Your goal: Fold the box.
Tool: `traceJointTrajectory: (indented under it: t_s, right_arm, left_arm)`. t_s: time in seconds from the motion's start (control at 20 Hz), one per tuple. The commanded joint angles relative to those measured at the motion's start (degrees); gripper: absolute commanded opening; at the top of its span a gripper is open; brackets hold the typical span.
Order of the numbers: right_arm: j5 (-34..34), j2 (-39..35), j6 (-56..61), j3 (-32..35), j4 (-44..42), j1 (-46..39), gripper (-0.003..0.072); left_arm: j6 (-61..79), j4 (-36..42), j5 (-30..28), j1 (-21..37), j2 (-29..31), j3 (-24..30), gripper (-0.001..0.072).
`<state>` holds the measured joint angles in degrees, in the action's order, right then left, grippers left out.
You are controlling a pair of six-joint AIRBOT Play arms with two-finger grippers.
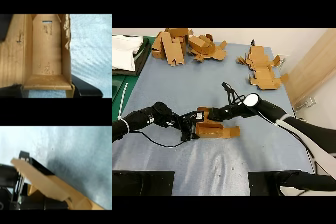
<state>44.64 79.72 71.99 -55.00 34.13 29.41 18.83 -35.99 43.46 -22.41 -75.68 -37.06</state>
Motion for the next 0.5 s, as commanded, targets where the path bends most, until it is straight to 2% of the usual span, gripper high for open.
traceJointTrajectory:
  t_s: [0.0,0.2,0.45]
  right_arm:
    - [-0.17,6.67,-0.24,-4.20,-2.23,-0.09,0.0005]
    - [-0.15,11.02,-0.50,-4.20,-1.81,-0.09,0.0004]
    - [-1.09,11.26,-0.98,-4.22,1.22,-0.15,0.0004]
  left_arm:
    - [-0.02,0.00,-0.02,-0.02,0.00,0.04,0.0378]
    - [-0.02,0.00,-0.02,-0.02,0.00,0.04,0.0378]
    - [-0.02,0.00,-0.02,-0.02,0.00,0.04,0.0378]
